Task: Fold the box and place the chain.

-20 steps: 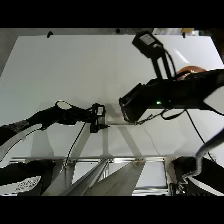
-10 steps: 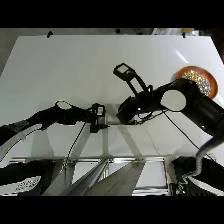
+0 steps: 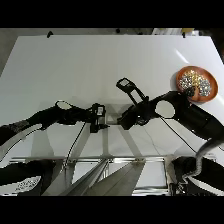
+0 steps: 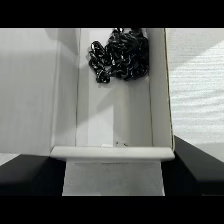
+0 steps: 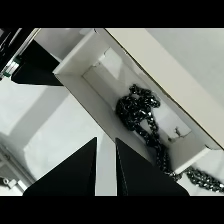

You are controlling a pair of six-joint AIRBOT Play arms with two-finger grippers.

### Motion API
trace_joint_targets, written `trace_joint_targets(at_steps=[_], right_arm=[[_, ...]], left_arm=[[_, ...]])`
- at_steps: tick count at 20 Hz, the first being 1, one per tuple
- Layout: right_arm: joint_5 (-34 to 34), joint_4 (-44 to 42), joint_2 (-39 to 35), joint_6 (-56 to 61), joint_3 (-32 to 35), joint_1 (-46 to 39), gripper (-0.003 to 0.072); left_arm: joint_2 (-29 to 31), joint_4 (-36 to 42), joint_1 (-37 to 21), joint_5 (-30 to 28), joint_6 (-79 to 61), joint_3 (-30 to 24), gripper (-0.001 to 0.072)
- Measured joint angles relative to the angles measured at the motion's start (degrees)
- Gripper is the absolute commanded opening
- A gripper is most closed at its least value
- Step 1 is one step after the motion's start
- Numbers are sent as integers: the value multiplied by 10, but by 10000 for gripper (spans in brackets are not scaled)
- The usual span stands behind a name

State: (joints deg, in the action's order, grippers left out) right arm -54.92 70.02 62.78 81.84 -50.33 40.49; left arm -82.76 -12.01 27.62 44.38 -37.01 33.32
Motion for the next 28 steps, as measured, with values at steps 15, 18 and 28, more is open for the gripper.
trace_joint_targets(at_steps=[15, 18, 28], right_arm=[[-144, 112, -21, 20, 16, -170, 303], [-120, 117, 22, 58, 40, -175, 301], [-53, 91, 105, 174, 55, -177, 302]], left_arm=[[0, 0, 0, 0, 0, 0, 253], [0, 0, 0, 0, 0, 0, 253], [0, 0, 0, 0, 0, 0, 253]])
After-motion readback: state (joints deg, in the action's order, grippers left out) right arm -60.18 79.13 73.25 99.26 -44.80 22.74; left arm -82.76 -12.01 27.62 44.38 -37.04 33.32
